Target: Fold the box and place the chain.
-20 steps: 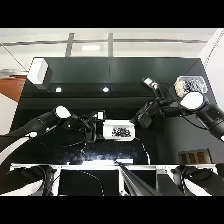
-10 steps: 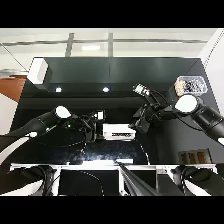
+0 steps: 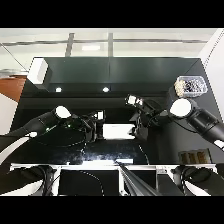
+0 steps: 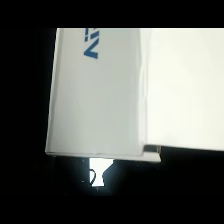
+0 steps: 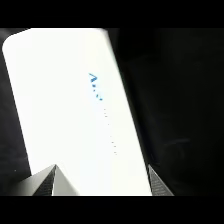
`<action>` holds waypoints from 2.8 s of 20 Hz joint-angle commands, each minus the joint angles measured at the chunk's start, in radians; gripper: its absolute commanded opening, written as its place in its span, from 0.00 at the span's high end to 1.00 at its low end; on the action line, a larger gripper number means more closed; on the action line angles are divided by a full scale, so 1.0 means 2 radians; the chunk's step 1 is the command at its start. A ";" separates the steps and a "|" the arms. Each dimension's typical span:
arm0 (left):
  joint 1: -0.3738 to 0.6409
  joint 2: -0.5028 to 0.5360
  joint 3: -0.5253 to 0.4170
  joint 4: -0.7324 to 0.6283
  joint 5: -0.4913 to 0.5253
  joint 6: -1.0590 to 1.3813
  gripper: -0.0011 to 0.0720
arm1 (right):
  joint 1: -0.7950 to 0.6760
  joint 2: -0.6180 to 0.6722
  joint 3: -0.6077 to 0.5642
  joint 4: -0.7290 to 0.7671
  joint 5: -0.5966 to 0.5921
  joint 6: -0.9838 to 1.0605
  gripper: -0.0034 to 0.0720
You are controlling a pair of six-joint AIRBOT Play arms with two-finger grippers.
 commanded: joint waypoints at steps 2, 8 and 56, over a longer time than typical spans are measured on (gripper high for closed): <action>0.000 0.000 0.000 0.000 -0.001 0.000 0.43 | 0.014 0.000 -0.009 -0.004 -0.013 -0.007 0.02; 0.000 0.000 0.000 0.000 -0.001 0.000 0.43 | 0.018 0.000 -0.009 -0.019 -0.012 -0.007 0.02; 0.000 0.000 0.000 0.000 -0.001 0.000 0.43 | 0.017 -0.005 0.028 -0.013 0.051 0.173 0.55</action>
